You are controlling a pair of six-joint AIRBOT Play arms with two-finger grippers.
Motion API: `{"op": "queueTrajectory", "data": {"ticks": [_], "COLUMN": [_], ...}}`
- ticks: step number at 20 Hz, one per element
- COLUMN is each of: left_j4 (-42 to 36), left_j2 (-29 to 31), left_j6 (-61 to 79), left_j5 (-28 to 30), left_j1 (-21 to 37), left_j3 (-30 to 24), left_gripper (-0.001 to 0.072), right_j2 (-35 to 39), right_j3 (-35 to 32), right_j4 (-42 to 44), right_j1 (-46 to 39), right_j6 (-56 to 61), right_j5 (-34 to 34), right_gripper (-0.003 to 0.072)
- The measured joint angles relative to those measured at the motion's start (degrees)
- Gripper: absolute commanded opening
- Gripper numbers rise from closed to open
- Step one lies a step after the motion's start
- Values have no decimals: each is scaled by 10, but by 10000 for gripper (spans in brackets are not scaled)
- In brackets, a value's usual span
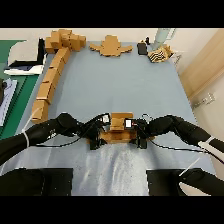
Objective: Fold the box.
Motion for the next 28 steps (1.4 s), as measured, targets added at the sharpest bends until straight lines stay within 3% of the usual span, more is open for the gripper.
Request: {"op": "queueTrajectory", "data": {"ticks": [1,2,9,11,27,28], "left_j4": [-1,-3,-6,-8,-76,-78], "left_j2": [-5,-8,-17,-18,-32,-36], "left_j6": [0,0,12,16,90,90], "left_j5": [2,2,6,12,63,65], "left_j1": [-2,-3,-7,-12,-54,-57], "left_j3": [2,4,7,7,14,16], "left_gripper": [312,234,224,114,121,291], "right_j2": [0,0,0,0,0,0], "right_j3": [0,0,0,0,0,0], "right_j4": [0,0,0,0,0,0], "right_j1": [0,0,0,0,0,0], "right_j6": [0,0,0,0,0,0], "right_j5": [0,0,0,0,0,0], "right_gripper": [502,502,502,502,502,502]}}
